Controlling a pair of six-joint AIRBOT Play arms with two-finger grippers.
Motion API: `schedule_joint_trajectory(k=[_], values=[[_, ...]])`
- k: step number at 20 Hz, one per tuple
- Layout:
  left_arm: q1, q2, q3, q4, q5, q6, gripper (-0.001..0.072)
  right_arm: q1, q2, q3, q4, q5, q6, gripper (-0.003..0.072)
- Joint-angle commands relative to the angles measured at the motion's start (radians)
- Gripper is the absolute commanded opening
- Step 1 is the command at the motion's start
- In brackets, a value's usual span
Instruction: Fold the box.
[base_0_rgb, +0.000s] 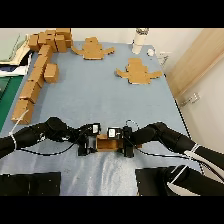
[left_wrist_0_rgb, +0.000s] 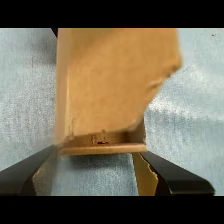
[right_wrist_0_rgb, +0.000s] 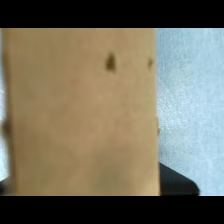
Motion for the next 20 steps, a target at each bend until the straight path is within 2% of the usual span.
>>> schedule_joint_trajectory(k=[1, 17, 20], values=[[-0.006, -0.002, -0.001, -0.018, 0.012, 0.0, 0.0703, 0.0, 0.001, 0.0, 0.0, 0.0, 0.0, 0.0501], [-0.043, -0.003, -0.004, -0.01, 0.033, 0.0, 0.07, 0.0, 0.001, 0.0, 0.0, 0.0, 0.0, 0.0501], [-0.056, -0.003, -0.005, -0.006, 0.066, -0.021, 0.07, 0.0, 0.001, 0.0, 0.0, 0.0, 0.0, 0.0501]])
